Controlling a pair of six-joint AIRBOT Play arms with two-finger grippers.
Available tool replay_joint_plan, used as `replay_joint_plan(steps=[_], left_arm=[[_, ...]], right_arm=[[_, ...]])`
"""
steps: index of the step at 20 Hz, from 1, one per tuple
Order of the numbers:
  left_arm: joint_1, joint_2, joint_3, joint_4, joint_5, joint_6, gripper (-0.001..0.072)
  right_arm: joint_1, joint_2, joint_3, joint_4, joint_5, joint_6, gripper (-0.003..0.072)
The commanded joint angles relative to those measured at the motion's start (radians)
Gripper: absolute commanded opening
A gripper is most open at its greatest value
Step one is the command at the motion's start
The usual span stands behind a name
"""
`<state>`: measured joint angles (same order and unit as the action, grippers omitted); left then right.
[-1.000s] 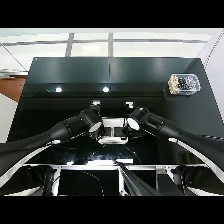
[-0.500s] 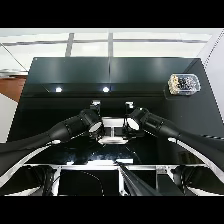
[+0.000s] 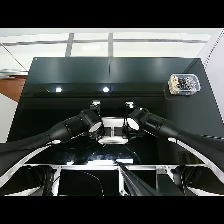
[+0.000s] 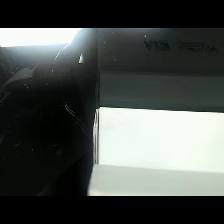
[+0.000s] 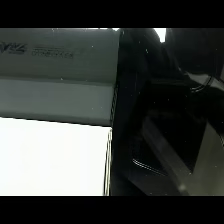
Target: Fold the box and place the chain.
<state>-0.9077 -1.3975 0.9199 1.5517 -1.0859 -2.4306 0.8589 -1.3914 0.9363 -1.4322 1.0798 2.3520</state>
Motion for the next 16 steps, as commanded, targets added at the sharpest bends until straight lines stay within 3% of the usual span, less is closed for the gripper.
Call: replay_joint_plan(steps=[1, 3, 5, 16], left_arm=[[0.0, 0.0, -0.001, 0.0, 0.0, 0.0, 0.0033], [0.0, 0.0, -0.001, 0.0, 0.0, 0.0, 0.0033], [0.0, 0.0, -0.001, 0.0, 0.0, 0.0, 0.0033], [0.0, 0.0, -0.001, 0.0, -0.006, 0.0, 0.0033]], right_arm=[[0.001, 0.0, 0.0, -0.001, -0.003, 0.012, 0.005], [0.001, 0.0, 0.0, -0.001, -0.004, 0.012, 0.0054], [0.001, 0.0, 0.0, -0.002, -0.003, 0.012, 0.0282], [-0.001, 0.074, 0.061, -0.123, 0.12, -0.041, 0.0282]])
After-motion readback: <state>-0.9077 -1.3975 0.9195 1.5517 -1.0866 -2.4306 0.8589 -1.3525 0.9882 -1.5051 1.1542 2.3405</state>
